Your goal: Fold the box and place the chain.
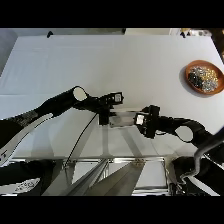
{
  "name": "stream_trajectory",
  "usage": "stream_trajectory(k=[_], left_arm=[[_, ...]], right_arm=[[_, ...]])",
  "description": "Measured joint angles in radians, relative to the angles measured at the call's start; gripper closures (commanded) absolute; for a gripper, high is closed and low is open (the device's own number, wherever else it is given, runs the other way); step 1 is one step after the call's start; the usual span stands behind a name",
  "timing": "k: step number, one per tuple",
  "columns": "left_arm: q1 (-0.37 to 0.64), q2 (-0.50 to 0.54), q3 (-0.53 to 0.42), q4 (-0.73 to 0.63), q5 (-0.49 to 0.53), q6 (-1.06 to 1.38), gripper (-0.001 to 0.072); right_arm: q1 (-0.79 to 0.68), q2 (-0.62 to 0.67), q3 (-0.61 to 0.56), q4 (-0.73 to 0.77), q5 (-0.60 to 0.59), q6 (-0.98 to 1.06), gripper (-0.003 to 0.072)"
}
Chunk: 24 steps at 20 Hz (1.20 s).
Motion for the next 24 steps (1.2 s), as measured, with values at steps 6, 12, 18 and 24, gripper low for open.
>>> stream_trajectory(k=[6,12,18,24], left_arm=[[0.0,0.0,0.0,0.0,0.002,0.0,0.07],[0.0,0.0,0.0,0.0,0.0,0.001,0.07],[0.0,0.0,0.0,0.0,0.0,0.001,0.07],[0.0,0.0,0.0,0.002,0.0,0.001,0.07]], right_arm=[[-0.087,-0.001,0.0,0.167,0.03,-0.214,-0.0002],[-0.19,-0.068,0.0,0.378,0.118,-0.516,-0.0001],[-0.222,-0.193,0.004,0.558,0.143,-0.737,-0.0001],[-0.245,-0.285,0.011,0.703,0.179,-0.88,0.0007]])
